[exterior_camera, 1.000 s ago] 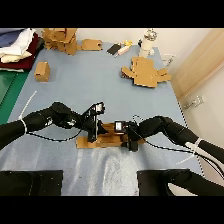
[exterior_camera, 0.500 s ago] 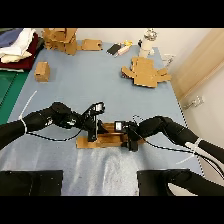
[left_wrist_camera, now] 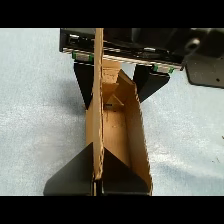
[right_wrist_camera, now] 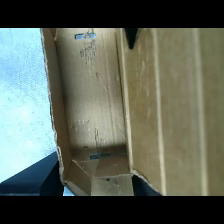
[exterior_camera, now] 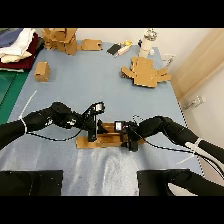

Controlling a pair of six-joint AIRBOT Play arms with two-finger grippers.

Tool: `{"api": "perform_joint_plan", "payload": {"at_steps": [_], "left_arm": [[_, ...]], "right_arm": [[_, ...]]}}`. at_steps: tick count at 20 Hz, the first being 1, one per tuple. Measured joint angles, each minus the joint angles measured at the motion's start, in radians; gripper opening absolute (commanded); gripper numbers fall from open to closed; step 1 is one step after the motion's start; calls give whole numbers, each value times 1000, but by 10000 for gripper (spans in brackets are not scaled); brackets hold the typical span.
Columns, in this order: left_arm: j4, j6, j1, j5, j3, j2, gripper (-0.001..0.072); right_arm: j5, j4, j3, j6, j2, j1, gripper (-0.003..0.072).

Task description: Fold the box.

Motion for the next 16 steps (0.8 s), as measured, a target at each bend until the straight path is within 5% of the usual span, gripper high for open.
{"api": "perform_joint_plan", "payload": {"at_steps": [11, 12, 13, 14, 16], "left_arm": [[0, -20, 2, 0, 0, 0, 15], [3, -34, 3, 2, 0, 0, 57], [8, -49, 5, 5, 0, 0, 333], [27, -66, 11, 8, -2, -1, 480], [37, -115, 18, 15, 0, 2, 476]], "right_arm": [[-4, 0, 0, 0, 0, 0, 514], [-4, 0, 0, 0, 0, 0, 514], [-5, 0, 0, 1, 0, 0, 514], [-8, 0, -1, 1, 0, 0, 513], [-10, -1, -1, 0, 0, 0, 514]]}}
